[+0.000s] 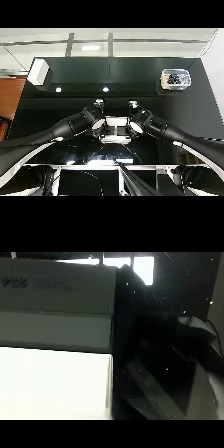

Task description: Fold the box and place the chain.

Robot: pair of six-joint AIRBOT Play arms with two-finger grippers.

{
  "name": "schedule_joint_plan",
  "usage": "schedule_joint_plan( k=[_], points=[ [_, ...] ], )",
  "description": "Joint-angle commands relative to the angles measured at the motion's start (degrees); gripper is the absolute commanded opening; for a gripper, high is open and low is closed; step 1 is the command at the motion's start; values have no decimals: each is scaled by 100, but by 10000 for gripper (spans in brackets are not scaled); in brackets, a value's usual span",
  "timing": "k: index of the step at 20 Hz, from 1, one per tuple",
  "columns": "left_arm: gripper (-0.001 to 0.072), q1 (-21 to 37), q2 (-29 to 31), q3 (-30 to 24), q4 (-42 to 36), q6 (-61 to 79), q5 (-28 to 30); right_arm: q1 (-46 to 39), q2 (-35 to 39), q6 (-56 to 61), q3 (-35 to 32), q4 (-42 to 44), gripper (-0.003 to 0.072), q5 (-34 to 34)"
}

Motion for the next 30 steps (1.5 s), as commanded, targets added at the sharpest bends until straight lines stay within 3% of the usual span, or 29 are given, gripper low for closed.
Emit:
schedule_joint_plan(
  k=[1, 3, 4, 5, 6, 9, 15, 16, 18, 20, 22, 23, 24, 26, 28, 30],
  points=[
    [25, 2, 2, 2, 13, 20, 13, 2, 2, -17, 7, 44, 13, 4],
    [25, 2, 2, 2, 15, 20, 13, 2, 4, -15, 7, 61, 32, 2],
    [25, 2, 2, 2, 13, 20, 15, -7, 9, -15, 17, 76, 264, 33],
    [25, 2, 2, 2, 15, 20, 13, -28, 11, -22, 70, 68, 409, 186],
    [25, 2, 2, 2, 15, 20, 13, -59, 37, -76, 151, 39, 449, 409],
    [25, 2, 2, 2, 13, 20, 11, -149, 372, -573, 249, 28, 449, 874],
    [25, 2, 2, 2, 15, 20, 11, -472, 1912, -1915, 555, 59, 450, 1917],
    [25, 2, 2, 2, 15, 20, 13, -595, 2181, -1971, 555, -501, 449, 2103],
    [25, 2, 2, 2, 17, 20, 17, -949, 2415, -1836, 553, -2516, 449, 2435],
    [25, 2, 2, 2, 17, 20, 17, -1681, 2363, -1834, 492, -3860, 449, 1893],
    [25, 2, 2, 2, 26, 20, 17, -2837, 2175, -1777, 487, -3720, 450, 597],
    [25, 2, 2, 2, 26, 20, 17, -3445, 2011, -1731, 490, -3508, 517, -46],
    [25, 2, 2, 2, 28, 20, 17, -3976, 1825, -1749, 490, -3165, 720, -638],
    [25, 2, 2, 2, 26, 20, 17, -4889, 1303, -2218, 605, -2116, 720, -1808],
    [25, 2, 2, 2, 31, 20, 15, -5410, 540, -2468, 1172, -1296, 720, -2031],
    [25, 2, 2, 2, 28, 20, 15, -5670, -511, -2979, 2151, -885, 720, -1467]
  ],
)
